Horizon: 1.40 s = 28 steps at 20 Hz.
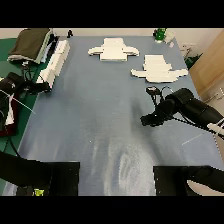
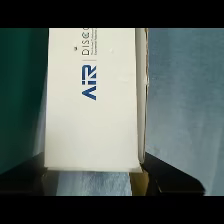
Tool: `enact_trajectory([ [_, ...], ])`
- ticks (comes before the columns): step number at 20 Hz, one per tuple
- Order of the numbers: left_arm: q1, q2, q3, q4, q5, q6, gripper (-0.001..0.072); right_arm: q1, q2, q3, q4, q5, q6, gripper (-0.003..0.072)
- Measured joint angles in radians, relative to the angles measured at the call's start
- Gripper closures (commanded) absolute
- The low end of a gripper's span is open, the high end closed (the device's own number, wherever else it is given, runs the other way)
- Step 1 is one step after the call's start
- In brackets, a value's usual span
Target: Fold the box.
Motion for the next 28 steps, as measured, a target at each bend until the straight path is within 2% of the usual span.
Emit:
enact_trajectory([
  [7,-0.048,-0.151,0.185,-0.018,0.020,-0.001,0.0285,0.000,0.000,0.000,0.000,0.000,0.000,0.0681],
  [19,-0.058,-0.204,0.228,-0.020,0.034,-0.002,0.0283,0.000,0.000,0.000,0.000,0.000,0.000,0.0681],
  [20,-0.058,-0.204,0.228,-0.020,0.034,-0.002,0.0232,0.000,0.000,0.000,0.000,0.000,0.000,0.0681],
  [21,-0.058,-0.204,0.228,-0.020,0.034,-0.002,0.0011,0.000,0.000,0.000,0.000,0.000,0.000,0.0681],
  [28,-0.056,-0.202,0.230,-0.006,0.010,-0.002,0.0009,0.000,0.000,0.000,0.000,0.000,0.000,0.0681],
])
